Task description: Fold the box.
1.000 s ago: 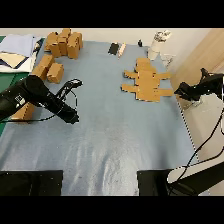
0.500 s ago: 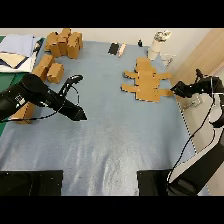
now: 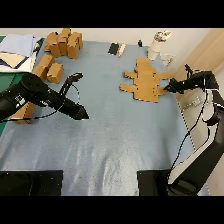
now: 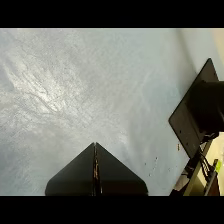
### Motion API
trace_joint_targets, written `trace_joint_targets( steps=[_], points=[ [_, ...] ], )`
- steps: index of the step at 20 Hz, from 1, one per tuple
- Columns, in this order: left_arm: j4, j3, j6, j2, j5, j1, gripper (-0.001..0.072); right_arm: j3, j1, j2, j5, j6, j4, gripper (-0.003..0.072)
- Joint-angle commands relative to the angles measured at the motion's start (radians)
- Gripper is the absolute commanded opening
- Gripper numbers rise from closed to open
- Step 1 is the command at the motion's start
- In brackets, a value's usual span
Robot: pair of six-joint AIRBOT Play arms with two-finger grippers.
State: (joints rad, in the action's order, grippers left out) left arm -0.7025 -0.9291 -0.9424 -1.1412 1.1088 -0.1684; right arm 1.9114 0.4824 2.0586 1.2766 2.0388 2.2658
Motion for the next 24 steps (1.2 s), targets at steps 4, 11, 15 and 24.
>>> trace_joint_targets(
  steps=[4,11,15,24],
  points=[
    [0.015,0.0,-0.071,0.0,0.002,0.0,0.0012,-0.034,-0.056,-0.122,0.179,-0.042,-0.006,-0.0002],
    [0.011,0.002,-0.006,0.0,0.061,0.003,0.0012,-0.851,-0.137,-0.657,-0.075,-0.105,-0.079,-0.0002],
    [0.005,0.002,0.024,0.0,0.135,0.004,0.0012,-1.26,-0.226,-0.968,-0.143,-0.172,-0.142,0.0001],
    [0.0,0.002,0.037,0.0,0.212,0.008,0.0013,-1.223,-0.24,-0.928,-0.096,-0.148,-0.202,0.0225]
  ],
)
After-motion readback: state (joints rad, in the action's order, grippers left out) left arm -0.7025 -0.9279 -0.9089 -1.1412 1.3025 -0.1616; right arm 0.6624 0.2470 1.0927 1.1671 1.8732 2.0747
